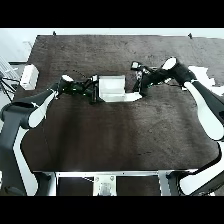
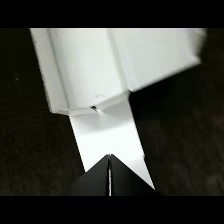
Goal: Fold the box and place the chain.
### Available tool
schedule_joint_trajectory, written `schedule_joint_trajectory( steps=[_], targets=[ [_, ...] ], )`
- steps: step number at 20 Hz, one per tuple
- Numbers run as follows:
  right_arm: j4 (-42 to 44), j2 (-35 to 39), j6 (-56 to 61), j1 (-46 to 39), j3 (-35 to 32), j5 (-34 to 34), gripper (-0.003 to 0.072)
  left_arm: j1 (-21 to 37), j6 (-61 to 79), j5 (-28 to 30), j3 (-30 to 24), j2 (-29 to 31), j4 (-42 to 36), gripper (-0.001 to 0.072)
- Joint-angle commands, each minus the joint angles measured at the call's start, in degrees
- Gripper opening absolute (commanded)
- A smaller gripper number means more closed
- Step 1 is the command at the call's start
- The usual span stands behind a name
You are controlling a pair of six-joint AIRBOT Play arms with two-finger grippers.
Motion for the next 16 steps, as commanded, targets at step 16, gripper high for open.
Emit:
schedule_joint_trajectory(
  steps=[16],
  targets=[
    [10.91, -6.69, 30.16, -11.30, -3.89, -0.39, 0.0014, 0.04, 0.00, 0.04, 0.00, 0.02, 0.02, 0.0457]
  ],
)
